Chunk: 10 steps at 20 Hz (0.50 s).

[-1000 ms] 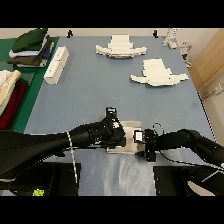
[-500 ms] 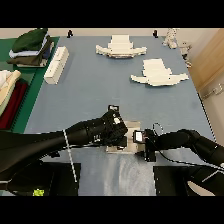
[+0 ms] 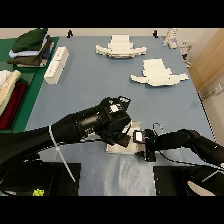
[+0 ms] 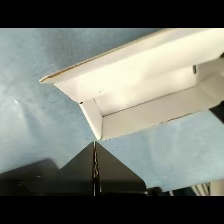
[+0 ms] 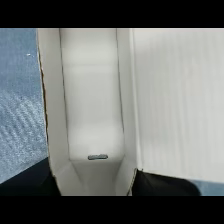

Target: Fold the box.

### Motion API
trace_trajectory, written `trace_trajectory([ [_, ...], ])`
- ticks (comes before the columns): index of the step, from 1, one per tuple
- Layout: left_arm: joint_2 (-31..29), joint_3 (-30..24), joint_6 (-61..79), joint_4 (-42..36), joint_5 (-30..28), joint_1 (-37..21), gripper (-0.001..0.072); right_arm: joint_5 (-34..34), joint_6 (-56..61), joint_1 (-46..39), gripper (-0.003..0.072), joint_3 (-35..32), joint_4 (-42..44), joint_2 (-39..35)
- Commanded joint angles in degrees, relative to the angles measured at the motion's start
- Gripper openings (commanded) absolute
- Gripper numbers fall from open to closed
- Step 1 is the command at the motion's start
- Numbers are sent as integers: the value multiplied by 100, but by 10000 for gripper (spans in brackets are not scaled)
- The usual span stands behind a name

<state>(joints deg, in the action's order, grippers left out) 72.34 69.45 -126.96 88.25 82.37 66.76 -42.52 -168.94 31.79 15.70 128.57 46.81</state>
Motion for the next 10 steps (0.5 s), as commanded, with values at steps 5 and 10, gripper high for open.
trace_trajectory([
  [5, -1143, -625, 2544, -127, -529, -802, 14, -4, 2, -2, 505, 7, 0, 2],
  [10, -2337, -2227, 6655, -1991, -1231, -2433, 15, -4, 2, -2, 505, 7, 0, 2],
])
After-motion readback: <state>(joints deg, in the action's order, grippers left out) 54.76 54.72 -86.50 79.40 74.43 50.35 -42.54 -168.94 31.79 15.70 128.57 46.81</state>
